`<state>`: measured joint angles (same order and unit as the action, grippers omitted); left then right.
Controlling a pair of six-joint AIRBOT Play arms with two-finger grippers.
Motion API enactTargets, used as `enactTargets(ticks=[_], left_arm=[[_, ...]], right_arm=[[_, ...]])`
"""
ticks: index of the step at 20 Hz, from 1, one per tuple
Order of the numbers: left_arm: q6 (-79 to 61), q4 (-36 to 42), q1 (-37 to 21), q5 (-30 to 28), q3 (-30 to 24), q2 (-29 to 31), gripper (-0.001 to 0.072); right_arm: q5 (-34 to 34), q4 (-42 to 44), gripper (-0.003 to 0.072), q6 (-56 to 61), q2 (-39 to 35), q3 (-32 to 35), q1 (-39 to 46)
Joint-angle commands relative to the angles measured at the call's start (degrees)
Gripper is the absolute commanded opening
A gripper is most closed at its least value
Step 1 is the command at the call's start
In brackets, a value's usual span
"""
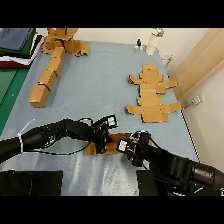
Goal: Fold the box.
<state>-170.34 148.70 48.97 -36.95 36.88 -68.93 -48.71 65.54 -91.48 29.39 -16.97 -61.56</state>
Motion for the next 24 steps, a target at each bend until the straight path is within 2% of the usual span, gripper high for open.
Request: enactTargets(ticks=[1,5,8,13,18,24], left_arm=[[0.0,0.0,0.0,0.0,0.0,0.0,0.0013],[0.0,0.0,0.0,0.0,0.0,0.0,0.0013],[0.0,0.0,0.0,0.0,0.0,0.0,0.0013],[0.0,0.0,0.0,0.0,0.0,0.0,0.0013],[0.0,0.0,0.0,-0.1,0.0,0.0,0.0013],[0.0,0.0,0.0,-0.1,0.0,0.0,0.0013]], right_arm=[[7.4,19.1,0.0713,-25.0,0.0,0.6,13.3],[6.8,46.9,0.0713,-61.3,2.5,0.2,31.9],[0.2,57.6,0.0713,-75.8,8.8,-1.7,39.7],[-5.9,58.4,0.0713,-78.6,17.6,-5.2,40.2],[-10.1,58.4,0.0713,-78.5,18.1,-5.2,40.2],[-10.4,58.0,0.0713,-78.0,18.1,-5.2,40.2]])
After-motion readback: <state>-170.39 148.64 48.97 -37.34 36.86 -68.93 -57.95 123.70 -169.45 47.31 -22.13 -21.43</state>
